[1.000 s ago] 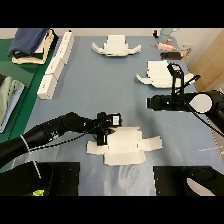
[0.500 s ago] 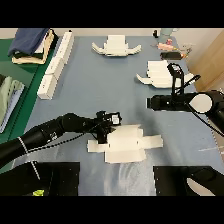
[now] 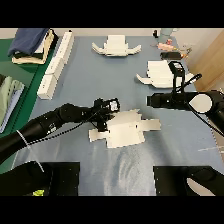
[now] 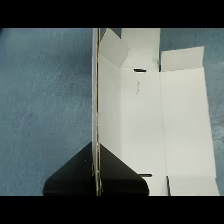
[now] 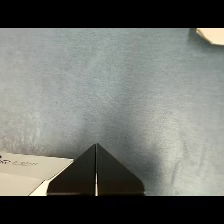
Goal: Fold the box.
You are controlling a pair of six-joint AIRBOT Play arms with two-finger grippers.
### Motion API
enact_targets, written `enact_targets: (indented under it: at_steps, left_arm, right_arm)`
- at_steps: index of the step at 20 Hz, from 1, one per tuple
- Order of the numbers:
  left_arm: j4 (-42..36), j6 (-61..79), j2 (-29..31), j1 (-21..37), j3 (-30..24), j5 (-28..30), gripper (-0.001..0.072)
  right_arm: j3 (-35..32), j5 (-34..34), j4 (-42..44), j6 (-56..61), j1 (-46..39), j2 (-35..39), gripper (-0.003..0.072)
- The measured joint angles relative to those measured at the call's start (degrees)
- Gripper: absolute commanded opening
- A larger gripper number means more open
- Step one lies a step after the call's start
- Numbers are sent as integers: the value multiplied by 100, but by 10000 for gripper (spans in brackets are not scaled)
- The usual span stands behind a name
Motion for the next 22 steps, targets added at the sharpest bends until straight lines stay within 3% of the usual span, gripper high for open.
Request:
enact_targets:
  at_steps: [5,16,22]
  left_arm:
    - [42,-2,37,-131,-26,-138,10]
    - [83,11,50,-935,-704,1016,11]
    - [66,-22,160,-1086,-935,1099,13]
  right_arm:
    - [0,-35,-35,0,0,0,2]
    - [0,-52,-44,-2,0,0,2]
    - [0,-52,-46,-2,0,0,2]
